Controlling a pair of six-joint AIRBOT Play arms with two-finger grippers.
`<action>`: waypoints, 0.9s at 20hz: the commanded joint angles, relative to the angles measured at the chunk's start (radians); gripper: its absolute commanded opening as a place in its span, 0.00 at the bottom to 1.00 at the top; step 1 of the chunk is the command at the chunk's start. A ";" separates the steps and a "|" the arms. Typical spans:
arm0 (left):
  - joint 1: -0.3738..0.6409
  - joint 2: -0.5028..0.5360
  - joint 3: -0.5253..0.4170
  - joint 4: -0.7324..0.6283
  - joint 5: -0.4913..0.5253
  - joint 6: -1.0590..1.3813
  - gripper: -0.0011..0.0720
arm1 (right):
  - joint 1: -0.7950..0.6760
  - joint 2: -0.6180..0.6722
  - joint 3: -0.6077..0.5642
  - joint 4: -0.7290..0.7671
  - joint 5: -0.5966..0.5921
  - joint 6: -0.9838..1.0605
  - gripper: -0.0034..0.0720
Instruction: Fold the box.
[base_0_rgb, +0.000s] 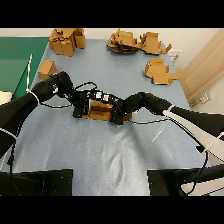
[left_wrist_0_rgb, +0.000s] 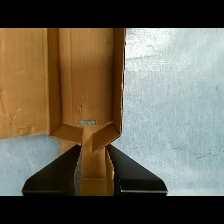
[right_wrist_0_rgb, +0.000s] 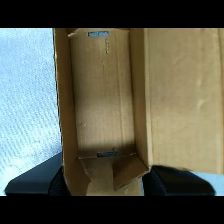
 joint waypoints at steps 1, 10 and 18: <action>-0.002 0.000 0.000 0.003 0.040 -0.006 0.30 | 0.000 0.000 0.000 0.000 0.000 0.000 0.64; -0.025 -0.018 -0.002 -0.053 0.066 -0.034 0.30 | 0.000 -0.001 0.000 0.000 0.000 0.000 0.64; -0.037 -0.018 -0.002 -0.105 0.058 -0.031 0.03 | 0.000 0.000 0.000 0.000 0.001 0.000 0.64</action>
